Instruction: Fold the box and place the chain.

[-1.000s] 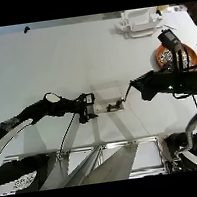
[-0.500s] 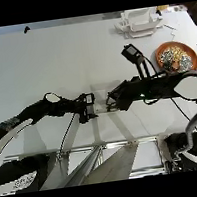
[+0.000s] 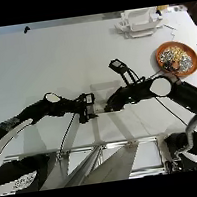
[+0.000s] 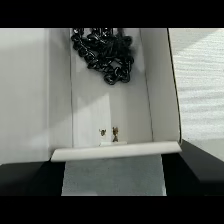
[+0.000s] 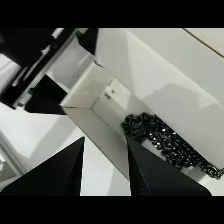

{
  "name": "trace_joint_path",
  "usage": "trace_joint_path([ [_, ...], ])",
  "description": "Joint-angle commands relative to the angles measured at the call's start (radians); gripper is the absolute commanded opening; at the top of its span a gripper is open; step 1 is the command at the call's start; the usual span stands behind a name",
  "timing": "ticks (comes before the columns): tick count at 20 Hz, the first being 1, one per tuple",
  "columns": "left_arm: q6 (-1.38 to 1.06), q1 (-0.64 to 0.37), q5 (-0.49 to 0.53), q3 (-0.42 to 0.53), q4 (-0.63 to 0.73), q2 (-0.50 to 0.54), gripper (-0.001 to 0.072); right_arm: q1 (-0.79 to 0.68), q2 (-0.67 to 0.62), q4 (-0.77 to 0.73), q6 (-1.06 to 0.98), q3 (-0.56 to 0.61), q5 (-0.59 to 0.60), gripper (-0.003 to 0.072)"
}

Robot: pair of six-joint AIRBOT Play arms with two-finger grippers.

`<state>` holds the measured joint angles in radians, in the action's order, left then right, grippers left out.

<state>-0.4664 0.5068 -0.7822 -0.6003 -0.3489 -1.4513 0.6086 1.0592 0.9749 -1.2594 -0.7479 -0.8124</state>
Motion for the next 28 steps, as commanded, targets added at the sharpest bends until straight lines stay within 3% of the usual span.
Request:
trace_joint_path([
  [1,0.0,0.0,0.0,0.0,0.0,0.001,0.0271,0.001,0.046,0.005,0.001,0.007,0.001,0.0306],
  [6,0.0,0.0,-0.001,0.0,0.0,0.001,0.0271,-0.025,-0.03,0.065,0.0,-0.06,-0.107,0.0302],
  [12,0.0,0.0,0.0,0.0,0.0,0.001,0.0271,-0.266,-0.109,0.241,-0.056,-0.151,-0.18,0.0291],
  [18,0.0,0.0,0.0,0.0,0.0,0.001,0.0271,-0.428,0.042,0.463,-0.236,-0.15,-0.191,0.033],
  [20,0.0,0.0,0.0,0.0,0.0,0.001,0.0271,-0.434,0.11,0.469,-0.237,-0.15,-0.174,0.0517],
  [21,0.0,0.0,0.0,0.0,0.0,0.001,0.0271,-0.434,0.144,0.468,-0.237,-0.15,-0.165,0.0542],
  [28,0.0,0.0,0.0,0.0,0.0,0.001,0.0271,-0.434,0.284,0.492,-0.29,-0.15,-0.135,0.0518],
])
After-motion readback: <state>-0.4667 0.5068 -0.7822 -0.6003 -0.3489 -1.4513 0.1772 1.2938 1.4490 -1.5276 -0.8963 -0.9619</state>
